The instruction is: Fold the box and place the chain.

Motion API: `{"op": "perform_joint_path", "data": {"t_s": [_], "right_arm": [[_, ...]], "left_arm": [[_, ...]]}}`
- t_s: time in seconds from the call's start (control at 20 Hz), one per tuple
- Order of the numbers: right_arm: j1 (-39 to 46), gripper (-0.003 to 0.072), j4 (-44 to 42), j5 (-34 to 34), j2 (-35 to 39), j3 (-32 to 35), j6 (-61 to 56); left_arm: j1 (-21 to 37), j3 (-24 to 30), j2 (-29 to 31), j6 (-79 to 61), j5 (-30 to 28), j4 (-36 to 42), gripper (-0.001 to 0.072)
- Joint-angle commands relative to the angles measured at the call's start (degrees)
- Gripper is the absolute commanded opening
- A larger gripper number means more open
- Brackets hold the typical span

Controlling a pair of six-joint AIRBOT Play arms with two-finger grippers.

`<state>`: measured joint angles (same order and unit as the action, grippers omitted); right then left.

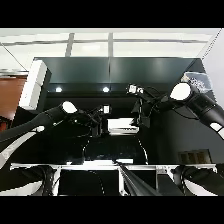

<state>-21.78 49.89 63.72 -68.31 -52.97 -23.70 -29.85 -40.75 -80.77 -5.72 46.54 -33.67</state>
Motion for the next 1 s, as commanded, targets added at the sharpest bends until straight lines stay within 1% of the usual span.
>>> {"op": "perform_joint_path", "data": {"t_s": [0.0, 0.15, 0.75, 0.8, 0.85, 0.95], "right_arm": [[-1.1, 0.0671, 1.4, -1.6, 0.0, 0.6, 0.2], [-1.1, 0.0671, 2.6, -1.6, 0.0, 1.2, 0.2], [-1.1, 0.0665, 2.6, -2.7, 0.0, 2.6, 1.1], [-1.1, 0.0500, 2.4, -2.5, 0.0, 2.6, 1.0], [-1.1, 0.0447, 2.2, -2.4, 0.0, 2.6, 1.0], [-1.1, 0.0447, 1.2, -2.4, 0.0, 2.6, 1.0]], "left_arm": [[0.0, -0.1, 0.0, 0.0, 0.2, 0.1, 0.0444], [0.0, -0.1, 0.0, 0.0, 0.2, 0.1, 0.0444], [0.0, -0.1, 0.0, 0.0, 0.2, 0.1, 0.0443], [0.0, -0.1, 0.0, 0.0, 0.2, 0.1, 0.0443], [0.0, -0.1, 0.0, 0.0, 0.2, 0.1, 0.0444], [0.0, -0.1, 0.0, 0.0, 0.2, 0.1, 0.0443]]}}
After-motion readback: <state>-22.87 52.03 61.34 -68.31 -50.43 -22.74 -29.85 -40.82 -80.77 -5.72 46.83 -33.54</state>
